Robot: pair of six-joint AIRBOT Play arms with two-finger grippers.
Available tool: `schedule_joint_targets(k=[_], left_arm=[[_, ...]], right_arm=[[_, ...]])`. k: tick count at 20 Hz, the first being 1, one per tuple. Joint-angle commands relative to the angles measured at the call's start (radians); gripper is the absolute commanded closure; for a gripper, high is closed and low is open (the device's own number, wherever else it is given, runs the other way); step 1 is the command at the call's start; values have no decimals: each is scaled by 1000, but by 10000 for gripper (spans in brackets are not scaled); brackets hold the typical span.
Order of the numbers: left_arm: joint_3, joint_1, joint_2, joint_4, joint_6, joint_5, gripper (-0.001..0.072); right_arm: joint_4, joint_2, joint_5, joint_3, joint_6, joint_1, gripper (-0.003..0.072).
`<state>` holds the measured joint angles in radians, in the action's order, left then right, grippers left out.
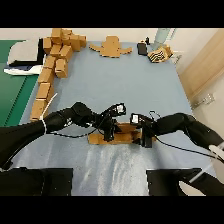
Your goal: Fold the box.
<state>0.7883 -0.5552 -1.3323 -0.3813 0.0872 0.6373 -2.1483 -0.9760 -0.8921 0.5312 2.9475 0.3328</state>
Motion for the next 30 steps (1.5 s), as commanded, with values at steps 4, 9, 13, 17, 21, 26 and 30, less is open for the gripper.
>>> schedule_joint_targets(k=[4,9,13,17,21,26,30], left_arm=[[0,0,0,0,0,0,698],[0,0,0,0,0,0,698],[0,0,0,0,0,0,697],[0,0,0,0,0,0,698],[0,0,0,0,0,0,698],[0,0,0,0,0,0,698],[0,0,0,0,0,0,698]], right_arm=[[-47,-118,-25,49,63,-27,-34],[0,-111,-40,49,62,-27,-32],[-8,-129,-46,42,63,-21,-19],[-17,-126,6,6,62,16,-18],[-11,-126,24,6,63,35,-15],[18,-126,9,6,62,34,108],[39,-126,-13,5,63,32,108]])
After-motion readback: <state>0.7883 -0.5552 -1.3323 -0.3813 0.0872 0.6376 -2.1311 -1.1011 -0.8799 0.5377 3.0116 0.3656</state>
